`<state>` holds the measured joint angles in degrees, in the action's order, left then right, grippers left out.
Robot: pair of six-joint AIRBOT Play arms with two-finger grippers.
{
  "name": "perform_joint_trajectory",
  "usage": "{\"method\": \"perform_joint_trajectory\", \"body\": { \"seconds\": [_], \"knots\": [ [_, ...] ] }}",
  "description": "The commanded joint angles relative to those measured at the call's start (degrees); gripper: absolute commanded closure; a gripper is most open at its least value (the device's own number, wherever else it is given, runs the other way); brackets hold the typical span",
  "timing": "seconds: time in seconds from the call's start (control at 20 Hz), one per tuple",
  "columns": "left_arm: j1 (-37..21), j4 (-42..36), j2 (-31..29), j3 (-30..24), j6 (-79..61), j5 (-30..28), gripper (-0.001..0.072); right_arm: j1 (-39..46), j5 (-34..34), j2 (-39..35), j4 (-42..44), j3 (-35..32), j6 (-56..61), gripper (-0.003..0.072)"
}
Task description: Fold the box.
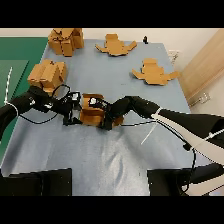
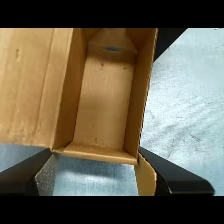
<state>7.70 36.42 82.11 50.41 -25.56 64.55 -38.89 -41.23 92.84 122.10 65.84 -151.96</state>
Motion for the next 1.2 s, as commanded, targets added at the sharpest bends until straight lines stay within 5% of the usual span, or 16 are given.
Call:
{"method": "perform_joint_trajectory", "body": {
  "seconds": [0.0,1.15],
  "knots": [
    [0.5,-0.5,0.0,0.0,0.5,1.4,0.0015,0.0,0.1,0.0,-0.4,0.0,0.0,-0.0014],
    [3.5,-0.4,4.2,0.0,0.9,-2.1,0.0016,0.0,0.1,0.0,-0.3,0.0,0.0,-0.0014]
  ]
}}
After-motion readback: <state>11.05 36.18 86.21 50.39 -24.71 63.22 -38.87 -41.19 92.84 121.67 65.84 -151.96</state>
